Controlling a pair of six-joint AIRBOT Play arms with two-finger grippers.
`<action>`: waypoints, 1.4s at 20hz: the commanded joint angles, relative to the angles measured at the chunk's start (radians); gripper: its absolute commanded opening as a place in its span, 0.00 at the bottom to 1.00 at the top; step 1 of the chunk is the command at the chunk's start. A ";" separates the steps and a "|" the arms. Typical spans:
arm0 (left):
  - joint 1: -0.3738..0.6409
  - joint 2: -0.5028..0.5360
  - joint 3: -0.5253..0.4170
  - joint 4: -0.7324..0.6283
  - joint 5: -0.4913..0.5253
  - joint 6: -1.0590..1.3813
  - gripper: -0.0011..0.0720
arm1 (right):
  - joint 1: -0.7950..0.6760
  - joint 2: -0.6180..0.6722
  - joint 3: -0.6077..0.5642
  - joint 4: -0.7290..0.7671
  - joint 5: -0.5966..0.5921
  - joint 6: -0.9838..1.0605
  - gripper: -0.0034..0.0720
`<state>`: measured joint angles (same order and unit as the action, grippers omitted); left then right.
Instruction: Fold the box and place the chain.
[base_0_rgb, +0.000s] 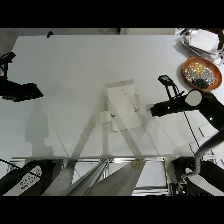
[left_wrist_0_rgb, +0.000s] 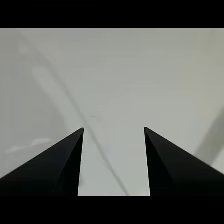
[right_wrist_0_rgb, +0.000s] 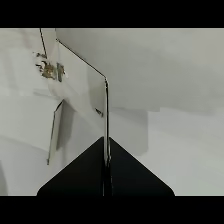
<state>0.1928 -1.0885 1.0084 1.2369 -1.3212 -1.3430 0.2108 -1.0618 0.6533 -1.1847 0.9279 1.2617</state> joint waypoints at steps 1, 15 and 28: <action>-0.085 -0.069 0.000 -0.283 -0.019 0.235 0.58 | 0.106 0.004 -0.010 0.016 -0.074 0.051 0.07; -0.450 -0.561 0.000 -0.787 0.229 0.758 0.80 | 0.131 0.004 -0.010 0.035 -0.090 0.047 0.07; -0.469 -0.560 0.000 -0.703 0.196 0.923 0.33 | 0.131 0.004 -0.009 0.042 -0.091 0.048 0.07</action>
<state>-0.2741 -1.6485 1.0088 0.5190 -1.1164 -0.4938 0.3405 -1.0584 0.6441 -1.1450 0.8368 1.3094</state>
